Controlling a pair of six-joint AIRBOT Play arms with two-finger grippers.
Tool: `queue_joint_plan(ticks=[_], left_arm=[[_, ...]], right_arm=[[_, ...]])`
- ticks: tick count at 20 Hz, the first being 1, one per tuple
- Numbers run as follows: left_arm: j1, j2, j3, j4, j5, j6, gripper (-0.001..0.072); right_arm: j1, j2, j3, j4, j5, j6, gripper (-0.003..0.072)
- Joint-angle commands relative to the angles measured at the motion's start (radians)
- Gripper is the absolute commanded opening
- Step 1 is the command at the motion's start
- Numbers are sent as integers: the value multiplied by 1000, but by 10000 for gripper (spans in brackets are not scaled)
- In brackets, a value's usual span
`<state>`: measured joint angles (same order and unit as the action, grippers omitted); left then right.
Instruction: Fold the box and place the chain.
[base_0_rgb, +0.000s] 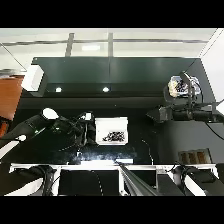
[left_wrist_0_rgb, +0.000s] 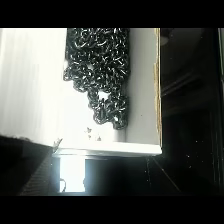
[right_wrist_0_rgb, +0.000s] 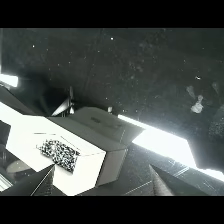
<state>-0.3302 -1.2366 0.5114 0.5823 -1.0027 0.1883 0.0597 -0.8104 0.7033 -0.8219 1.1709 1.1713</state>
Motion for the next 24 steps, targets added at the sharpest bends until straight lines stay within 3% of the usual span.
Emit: queue_joint_plan(ticks=[1, 24], left_arm=[[-6, -1, -1, 1, 10, 3, 710], [-34, -2, -1, 4, 21, 21, 707]], right_arm=[[1, 1, 0, 0, -2, 0, 697], [1, 1, 0, 0, -28, 3, 696]])
